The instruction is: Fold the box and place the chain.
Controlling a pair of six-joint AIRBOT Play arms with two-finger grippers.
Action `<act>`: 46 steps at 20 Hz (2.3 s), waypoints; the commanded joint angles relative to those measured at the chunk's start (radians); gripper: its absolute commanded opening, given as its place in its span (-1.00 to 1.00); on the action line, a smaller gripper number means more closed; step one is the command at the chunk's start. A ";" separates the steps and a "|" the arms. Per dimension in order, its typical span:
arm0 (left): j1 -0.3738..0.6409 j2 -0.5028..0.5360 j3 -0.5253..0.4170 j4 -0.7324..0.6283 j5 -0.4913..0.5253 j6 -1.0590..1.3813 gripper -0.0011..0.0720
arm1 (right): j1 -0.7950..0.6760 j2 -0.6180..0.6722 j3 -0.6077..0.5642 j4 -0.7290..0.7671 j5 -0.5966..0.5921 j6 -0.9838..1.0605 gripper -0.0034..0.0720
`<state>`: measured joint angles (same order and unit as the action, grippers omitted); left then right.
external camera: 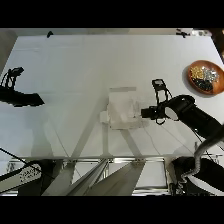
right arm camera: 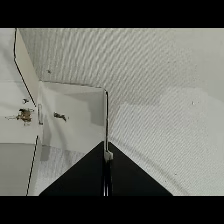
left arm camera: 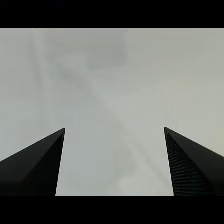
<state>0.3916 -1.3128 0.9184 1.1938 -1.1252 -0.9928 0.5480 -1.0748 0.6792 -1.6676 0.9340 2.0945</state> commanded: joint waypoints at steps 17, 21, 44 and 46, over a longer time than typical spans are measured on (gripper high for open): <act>-0.755 -0.053 0.000 -0.338 0.370 0.173 0.84 | 0.002 0.001 0.000 -0.003 -0.023 0.000 -0.87; -0.765 -0.158 0.048 -0.402 0.296 0.185 0.94 | 0.002 0.001 0.000 -0.003 -0.023 -0.001 -0.88; -0.813 -0.492 0.290 -0.641 0.003 0.385 0.87 | 0.002 0.001 0.000 -0.003 -0.022 -0.027 -0.87; -0.816 -0.491 0.290 -0.671 0.020 0.413 0.53 | 0.002 0.001 0.000 -0.003 -0.022 -0.027 -0.87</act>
<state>-0.4175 -1.7966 1.2072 0.5686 -1.1206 -0.6186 0.5495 -1.0748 0.6792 -1.6707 0.9112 2.0682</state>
